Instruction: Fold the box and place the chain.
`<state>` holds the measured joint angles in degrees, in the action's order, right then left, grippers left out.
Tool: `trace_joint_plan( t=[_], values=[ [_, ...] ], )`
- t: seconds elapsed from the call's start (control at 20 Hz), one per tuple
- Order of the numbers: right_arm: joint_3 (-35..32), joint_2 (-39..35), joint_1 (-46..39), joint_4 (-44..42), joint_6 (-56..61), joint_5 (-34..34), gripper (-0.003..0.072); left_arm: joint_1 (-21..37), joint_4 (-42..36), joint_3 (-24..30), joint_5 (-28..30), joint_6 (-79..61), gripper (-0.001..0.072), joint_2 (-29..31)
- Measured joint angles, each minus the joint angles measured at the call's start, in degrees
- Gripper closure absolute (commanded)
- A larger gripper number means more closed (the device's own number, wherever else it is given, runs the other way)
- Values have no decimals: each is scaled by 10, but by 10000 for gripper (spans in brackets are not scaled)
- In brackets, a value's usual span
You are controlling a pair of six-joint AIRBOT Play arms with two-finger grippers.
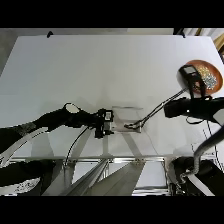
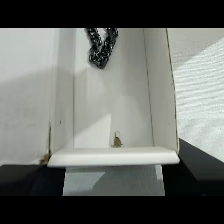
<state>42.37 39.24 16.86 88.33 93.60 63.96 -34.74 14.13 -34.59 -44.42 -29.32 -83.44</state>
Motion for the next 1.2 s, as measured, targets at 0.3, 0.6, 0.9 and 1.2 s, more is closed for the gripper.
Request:
trace_joint_plan(
  t=[0.3, 0.6, 0.9, 1.2],
  values=[
    [0, 103, -126, -23, -49, -53, 491, 0, 0, 0, 0, 0, 436, 0],
    [0, 254, -148, -42, -64, -109, 363, 0, 0, 0, 0, 0, 436, 0],
    [0, 325, -151, -46, -64, -146, 397, 0, 0, 0, 0, 0, 436, 0],
    [0, 342, -151, -46, -57, -164, 469, 0, 0, 0, 0, 0, 436, 0]
  ],
)
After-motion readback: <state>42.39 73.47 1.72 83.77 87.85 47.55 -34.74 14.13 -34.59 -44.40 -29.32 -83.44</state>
